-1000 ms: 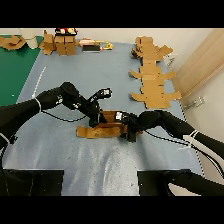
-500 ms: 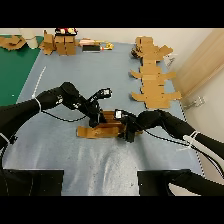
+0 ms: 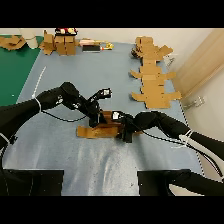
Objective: Fold the box.
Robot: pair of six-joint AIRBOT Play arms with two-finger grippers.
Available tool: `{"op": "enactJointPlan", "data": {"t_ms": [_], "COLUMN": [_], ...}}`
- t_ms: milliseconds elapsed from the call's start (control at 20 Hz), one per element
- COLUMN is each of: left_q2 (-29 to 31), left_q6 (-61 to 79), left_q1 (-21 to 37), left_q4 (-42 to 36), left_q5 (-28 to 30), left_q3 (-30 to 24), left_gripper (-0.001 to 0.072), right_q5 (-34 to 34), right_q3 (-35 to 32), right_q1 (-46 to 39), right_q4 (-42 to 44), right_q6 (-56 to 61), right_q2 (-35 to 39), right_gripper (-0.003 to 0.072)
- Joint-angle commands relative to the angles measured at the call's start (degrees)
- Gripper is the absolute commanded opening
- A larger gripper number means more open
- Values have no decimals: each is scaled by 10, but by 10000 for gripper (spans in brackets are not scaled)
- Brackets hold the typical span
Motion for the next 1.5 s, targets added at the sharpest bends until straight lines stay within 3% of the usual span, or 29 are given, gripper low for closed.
{"op": "enactJointPlan", "data": {"t_ms": [0,250,1450], "left_q2": [0,0,0], "left_q6": [0,0,0], "left_q1": [0,0,0], "left_q4": [-1,-1,-1], "left_q5": [4,4,5], "left_q3": [0,0,0], "left_gripper": [14,14,14], "right_q5": [-2,-2,2], "right_q3": [0,0,0], "right_q1": [2,2,1], "right_q4": [-2,-18,-37], "right_q6": [0,2,22], "right_q2": [0,12,24], "right_gripper": [571,607,610]}}
